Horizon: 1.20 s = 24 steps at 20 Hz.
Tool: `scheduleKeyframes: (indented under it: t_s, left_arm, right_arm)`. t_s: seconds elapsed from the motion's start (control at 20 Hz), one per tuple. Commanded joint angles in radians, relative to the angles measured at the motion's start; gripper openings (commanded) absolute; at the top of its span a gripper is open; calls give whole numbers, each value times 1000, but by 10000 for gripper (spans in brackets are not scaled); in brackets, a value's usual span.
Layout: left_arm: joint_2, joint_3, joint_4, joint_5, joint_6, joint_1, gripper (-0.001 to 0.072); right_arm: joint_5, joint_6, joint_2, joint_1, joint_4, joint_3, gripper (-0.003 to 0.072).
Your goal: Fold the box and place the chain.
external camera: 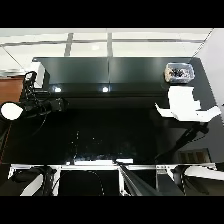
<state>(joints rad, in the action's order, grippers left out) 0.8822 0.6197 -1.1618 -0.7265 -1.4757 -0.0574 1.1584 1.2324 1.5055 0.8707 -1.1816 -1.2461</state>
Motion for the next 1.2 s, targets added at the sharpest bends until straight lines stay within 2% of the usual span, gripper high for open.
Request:
scheduleKeyframes:
  t_s: [0.0, 0.15, 0.2, 0.25, 0.3, 0.4, 0.5, 0.65, 0.75, 0.85, 0.95, 1.05, 1.15]
  left_arm:
    - [1, 0, 0, -8, -62, 0, 705]
    - [1, 0, 8, -10, -85, 0, 705]
    - [1, 0, 18, -11, -85, 0, 705]
    - [1, 0, 23, -11, -85, 0, 705]
    - [1, 0, 25, -12, -85, 0, 705]
    - [1, 0, 27, -13, -85, 0, 705]
    - [1, 0, 27, -13, -85, 0, 705]
    - [1, 0, 26, -12, -84, 0, 705]
    - [1, 0, 26, -1, -76, 0, 704]
    - [1, 0, 26, 12, -77, 0, 704]
    - [1, 0, 26, 17, -77, -4, 704]
    - [1, 0, 27, 16, -76, -13, 704]
    - [6, 0, 29, 18, -75, -27, 704]
  right_arm:
    - [168, -136, 170, -32, 29, -104, 493]
    - [126, -167, 219, -92, 24, -132, 491]
    - [106, -189, 220, -108, 16, -132, 394]
    - [99, -210, 218, -121, 8, -140, 129]
    - [114, -222, 216, -132, 2, -156, 18]
    - [194, -247, 198, -153, 3, -187, 17]
    - [227, -241, 146, -174, 34, -184, 17]
    - [185, -249, 4, -226, 238, -103, 17]
    - [79, -253, -136, -315, 269, 26, 16]
    - [-67, -250, -279, -443, 296, 203, 17]
    - [-229, -246, -389, -595, 426, 394, 17]
    - [-416, -246, -438, -756, 564, 557, 17]
    - [-599, -247, -441, -927, 693, 671, 17]
